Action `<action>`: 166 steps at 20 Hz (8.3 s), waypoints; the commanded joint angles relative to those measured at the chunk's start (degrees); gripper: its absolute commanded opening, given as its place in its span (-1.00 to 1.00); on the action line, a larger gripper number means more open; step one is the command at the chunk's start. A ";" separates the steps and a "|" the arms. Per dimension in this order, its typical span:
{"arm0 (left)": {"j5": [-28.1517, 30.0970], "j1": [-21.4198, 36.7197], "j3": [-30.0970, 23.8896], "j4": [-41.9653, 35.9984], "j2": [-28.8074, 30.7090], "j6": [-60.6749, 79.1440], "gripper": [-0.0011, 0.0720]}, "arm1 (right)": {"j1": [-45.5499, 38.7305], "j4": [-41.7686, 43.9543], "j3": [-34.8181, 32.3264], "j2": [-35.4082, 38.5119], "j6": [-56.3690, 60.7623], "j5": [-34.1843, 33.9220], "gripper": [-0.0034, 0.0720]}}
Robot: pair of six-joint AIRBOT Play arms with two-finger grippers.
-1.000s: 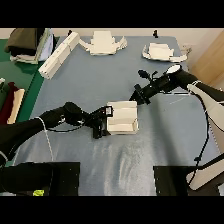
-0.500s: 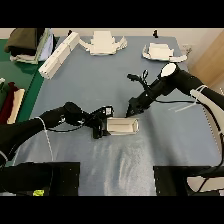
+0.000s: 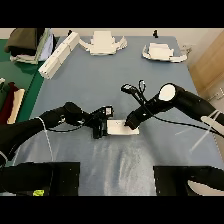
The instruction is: Fold the box.
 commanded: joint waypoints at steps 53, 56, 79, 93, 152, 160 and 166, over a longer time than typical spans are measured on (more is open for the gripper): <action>0.07 0.00 0.04 0.00 -0.02 -0.02 0.35 | 15.54 -13.92 -20.55 11.87 -33.05 -39.54 0.54; 0.07 0.00 0.04 -0.02 -0.02 -0.02 0.35 | 15.54 -16.22 -20.52 12.00 -33.05 -41.57 0.44; 0.04 0.00 0.04 -0.02 -0.02 -0.02 0.35 | 15.21 -18.05 -20.37 13.16 -33.03 -48.50 0.44; 0.07 0.00 0.04 -0.02 -0.02 -0.02 0.35 | 15.61 -14.25 -20.48 14.49 -32.85 -39.06 0.44; 0.07 0.00 0.04 -0.02 -0.02 -0.02 0.35 | 13.75 -12.87 -20.41 13.14 -35.36 -43.34 0.16; 0.07 0.00 0.04 -0.02 -0.02 -0.02 0.35 | 13.84 -11.32 -20.44 13.81 -35.39 -37.11 0.16; 0.07 0.00 0.04 0.00 -0.02 -0.02 0.35 | 13.84 -9.42 -20.44 13.97 -35.39 -33.46 0.16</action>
